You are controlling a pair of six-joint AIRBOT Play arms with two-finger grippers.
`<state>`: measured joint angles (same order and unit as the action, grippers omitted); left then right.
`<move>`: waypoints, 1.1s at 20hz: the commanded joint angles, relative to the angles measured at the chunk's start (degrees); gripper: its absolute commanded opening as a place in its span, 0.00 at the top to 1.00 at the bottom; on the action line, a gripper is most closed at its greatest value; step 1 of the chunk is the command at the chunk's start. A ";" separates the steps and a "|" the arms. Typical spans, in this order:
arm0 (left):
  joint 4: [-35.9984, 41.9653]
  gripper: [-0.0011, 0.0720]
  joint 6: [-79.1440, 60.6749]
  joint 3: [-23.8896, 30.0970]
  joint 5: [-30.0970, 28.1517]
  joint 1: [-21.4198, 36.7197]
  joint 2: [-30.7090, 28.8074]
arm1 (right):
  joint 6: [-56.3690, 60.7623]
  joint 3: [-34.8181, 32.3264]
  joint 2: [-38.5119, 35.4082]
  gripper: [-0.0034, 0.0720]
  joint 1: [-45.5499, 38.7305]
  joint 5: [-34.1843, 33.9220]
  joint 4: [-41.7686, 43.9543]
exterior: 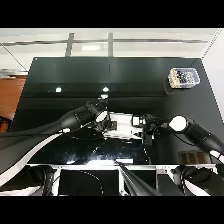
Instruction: Fold the box and place the chain.
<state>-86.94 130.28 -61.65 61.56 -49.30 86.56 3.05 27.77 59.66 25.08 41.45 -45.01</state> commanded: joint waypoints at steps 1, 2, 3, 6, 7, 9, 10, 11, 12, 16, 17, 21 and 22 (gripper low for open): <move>-0.02 0.95 0.09 0.00 -0.13 -0.02 0.00 | -0.04 0.00 0.50 0.55 0.42 -0.50 1.42; -0.02 0.95 0.09 0.00 -0.13 -0.02 0.00 | 1.01 0.00 0.50 0.71 0.57 -0.50 2.19; 0.00 0.95 0.09 0.00 -0.13 -0.02 0.00 | 1.29 0.00 0.52 0.70 1.05 -0.55 3.21; 0.02 0.95 0.09 0.00 -0.26 -0.02 0.00 | 1.27 0.00 1.84 0.70 3.65 -2.01 7.13; 0.11 0.95 0.09 0.00 -0.26 -0.02 0.00 | 1.27 0.00 2.69 0.70 4.37 -3.48 8.90; 0.39 0.95 0.09 0.00 -0.28 -0.02 0.00 | 1.27 0.00 3.87 0.70 5.05 -7.28 11.96; 0.37 0.95 0.09 0.00 -0.39 -0.02 0.00 | 1.38 0.00 3.96 0.70 5.03 -8.13 12.46; 0.37 0.95 0.09 0.00 -0.59 -0.02 0.00 | 1.92 0.00 3.96 0.70 5.01 -8.31 12.35; 0.42 0.95 0.09 0.00 -1.01 -0.02 0.00 | 2.64 0.00 3.96 0.70 5.03 -8.09 11.78; 0.61 0.95 0.09 0.00 -1.05 -0.02 0.00 | 4.28 0.00 3.96 0.68 5.03 -6.73 11.78; 0.61 0.95 0.09 0.00 -1.05 -0.02 0.00 | 4.31 0.00 3.96 0.66 5.03 -6.75 11.80; 0.59 0.95 0.09 0.00 -1.05 -0.02 0.00 | 10.93 0.07 2.32 0.80 3.08 -6.58 10.03; 0.61 0.95 0.09 0.00 -1.05 -0.02 0.00 | 18.36 0.07 0.17 0.89 1.16 -4.98 9.27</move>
<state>-86.17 130.43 -61.63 60.20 -49.30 86.59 10.76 27.77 62.26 28.60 35.20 -34.22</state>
